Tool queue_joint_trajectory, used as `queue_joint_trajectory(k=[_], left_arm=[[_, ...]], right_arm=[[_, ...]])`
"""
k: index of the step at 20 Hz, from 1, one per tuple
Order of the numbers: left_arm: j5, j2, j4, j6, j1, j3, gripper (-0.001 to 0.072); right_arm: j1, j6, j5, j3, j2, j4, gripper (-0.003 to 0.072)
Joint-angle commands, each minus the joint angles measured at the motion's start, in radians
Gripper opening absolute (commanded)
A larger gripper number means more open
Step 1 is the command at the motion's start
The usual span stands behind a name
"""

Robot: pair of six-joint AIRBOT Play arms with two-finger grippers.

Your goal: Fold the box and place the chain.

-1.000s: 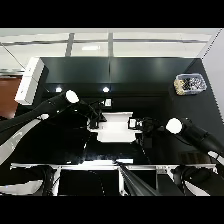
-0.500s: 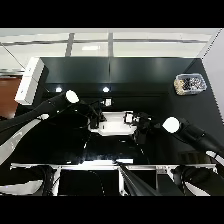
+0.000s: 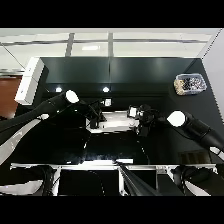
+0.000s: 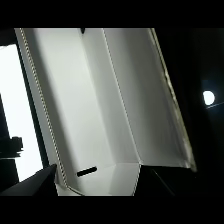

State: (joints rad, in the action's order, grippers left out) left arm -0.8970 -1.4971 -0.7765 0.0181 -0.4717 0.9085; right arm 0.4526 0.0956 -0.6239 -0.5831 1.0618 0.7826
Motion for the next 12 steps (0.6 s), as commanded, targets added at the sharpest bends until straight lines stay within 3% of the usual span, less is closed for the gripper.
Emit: queue_joint_trajectory(k=[1, 7, 12], left_arm=[[-0.001, 0.0, 0.0, 0.0, 0.0, 0.0, 0.0027], [-0.001, 0.0, 0.0, 0.0, 0.0, 0.0, 0.0027], [-0.001, 0.0, 0.003, 0.0, 0.0, 0.0, 0.0027]], right_arm=[[-0.023, -0.097, -0.001, -0.002, 0.022, -0.09, 0.071], [-0.027, -0.206, -0.124, 0.0, 0.083, -0.187, 0.0709], [-0.027, -0.292, -0.097, 0.018, 0.138, -0.182, 0.0709]])
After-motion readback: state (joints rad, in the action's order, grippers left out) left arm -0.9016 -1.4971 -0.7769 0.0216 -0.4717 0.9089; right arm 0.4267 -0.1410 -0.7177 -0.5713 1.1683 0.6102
